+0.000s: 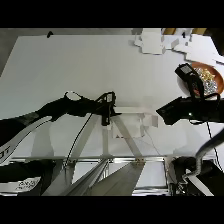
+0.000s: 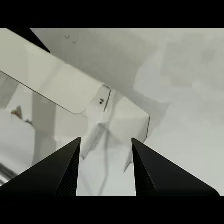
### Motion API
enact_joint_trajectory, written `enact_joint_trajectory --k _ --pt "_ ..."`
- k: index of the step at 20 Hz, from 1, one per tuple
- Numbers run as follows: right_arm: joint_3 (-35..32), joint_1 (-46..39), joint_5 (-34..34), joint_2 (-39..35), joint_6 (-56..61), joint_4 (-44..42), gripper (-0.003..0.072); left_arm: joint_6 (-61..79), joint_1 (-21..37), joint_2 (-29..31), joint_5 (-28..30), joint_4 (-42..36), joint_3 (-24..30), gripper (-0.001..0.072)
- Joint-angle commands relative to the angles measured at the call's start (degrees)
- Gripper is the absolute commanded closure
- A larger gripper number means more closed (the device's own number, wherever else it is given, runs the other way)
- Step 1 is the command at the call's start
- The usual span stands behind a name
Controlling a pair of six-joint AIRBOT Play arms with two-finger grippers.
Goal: Fold the box and place the chain.
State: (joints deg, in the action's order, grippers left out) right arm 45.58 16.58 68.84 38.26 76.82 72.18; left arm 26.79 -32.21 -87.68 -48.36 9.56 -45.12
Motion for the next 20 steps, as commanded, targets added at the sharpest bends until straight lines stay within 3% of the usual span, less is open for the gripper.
enact_joint_trajectory --k 1,20 --pt "-0.02 0.02 -0.28 -0.04 -0.79 0.07 0.0328 -0.13 -0.04 -2.38 -1.75 3.89 -0.79 0.0708" --pt "-0.55 0.02 -0.39 -0.02 -0.81 0.07 0.0328 0.26 -0.02 -3.21 1.03 5.51 -0.79 0.0705"
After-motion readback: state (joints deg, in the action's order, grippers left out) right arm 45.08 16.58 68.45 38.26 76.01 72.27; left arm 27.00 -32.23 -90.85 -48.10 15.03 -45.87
